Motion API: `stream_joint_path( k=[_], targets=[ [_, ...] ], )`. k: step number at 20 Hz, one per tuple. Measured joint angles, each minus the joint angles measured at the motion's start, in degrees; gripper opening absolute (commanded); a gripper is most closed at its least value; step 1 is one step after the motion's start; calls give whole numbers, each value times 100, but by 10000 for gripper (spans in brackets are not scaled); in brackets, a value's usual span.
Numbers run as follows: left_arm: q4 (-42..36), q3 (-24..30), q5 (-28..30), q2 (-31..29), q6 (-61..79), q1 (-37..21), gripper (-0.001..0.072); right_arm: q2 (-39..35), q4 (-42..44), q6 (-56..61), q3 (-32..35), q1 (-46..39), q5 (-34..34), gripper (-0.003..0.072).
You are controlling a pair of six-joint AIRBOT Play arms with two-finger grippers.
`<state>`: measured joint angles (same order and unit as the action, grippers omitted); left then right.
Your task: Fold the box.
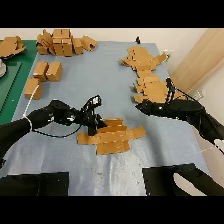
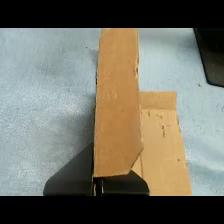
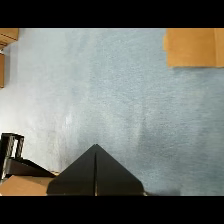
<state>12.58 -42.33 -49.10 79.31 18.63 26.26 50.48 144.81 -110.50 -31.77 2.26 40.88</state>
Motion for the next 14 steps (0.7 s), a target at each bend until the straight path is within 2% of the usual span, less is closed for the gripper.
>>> stream_joint_path(
  k=[9,14],
  targets=[
    [26,157,122,28,44,7,11,-2,-2,-9,0,0,103,4],
    [57,166,140,28,24,7,11,-120,-214,-33,0,92,774,3]
  ],
)
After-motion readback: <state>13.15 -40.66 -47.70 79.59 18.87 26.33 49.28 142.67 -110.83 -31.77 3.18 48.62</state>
